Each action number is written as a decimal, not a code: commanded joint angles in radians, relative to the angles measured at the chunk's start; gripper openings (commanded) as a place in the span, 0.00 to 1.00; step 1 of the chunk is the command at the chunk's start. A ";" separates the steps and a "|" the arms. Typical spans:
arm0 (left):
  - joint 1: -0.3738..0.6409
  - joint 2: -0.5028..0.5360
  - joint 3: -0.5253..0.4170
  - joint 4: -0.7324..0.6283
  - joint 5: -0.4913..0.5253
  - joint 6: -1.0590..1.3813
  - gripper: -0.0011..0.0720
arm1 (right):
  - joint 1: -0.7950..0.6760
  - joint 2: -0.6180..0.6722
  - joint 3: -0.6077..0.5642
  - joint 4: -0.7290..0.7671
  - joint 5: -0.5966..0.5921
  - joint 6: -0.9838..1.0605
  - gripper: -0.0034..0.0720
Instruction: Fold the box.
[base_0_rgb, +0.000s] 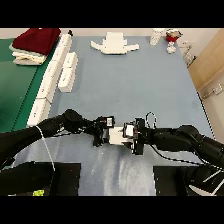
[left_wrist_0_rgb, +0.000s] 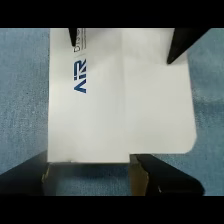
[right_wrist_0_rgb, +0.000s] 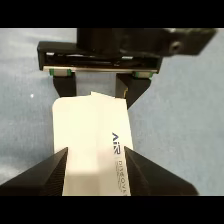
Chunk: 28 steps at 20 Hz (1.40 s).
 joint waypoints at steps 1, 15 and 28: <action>0.001 0.000 0.001 0.000 0.000 0.000 0.64 | 0.007 -0.023 -0.001 -0.023 -0.018 -0.030 0.74; 0.001 0.000 0.001 0.000 0.000 0.000 0.64 | 0.033 -0.051 0.000 -0.106 -0.001 -0.070 0.49; 0.001 0.000 0.001 0.000 0.000 0.000 0.64 | 0.032 0.008 0.000 -0.185 0.030 -0.068 0.48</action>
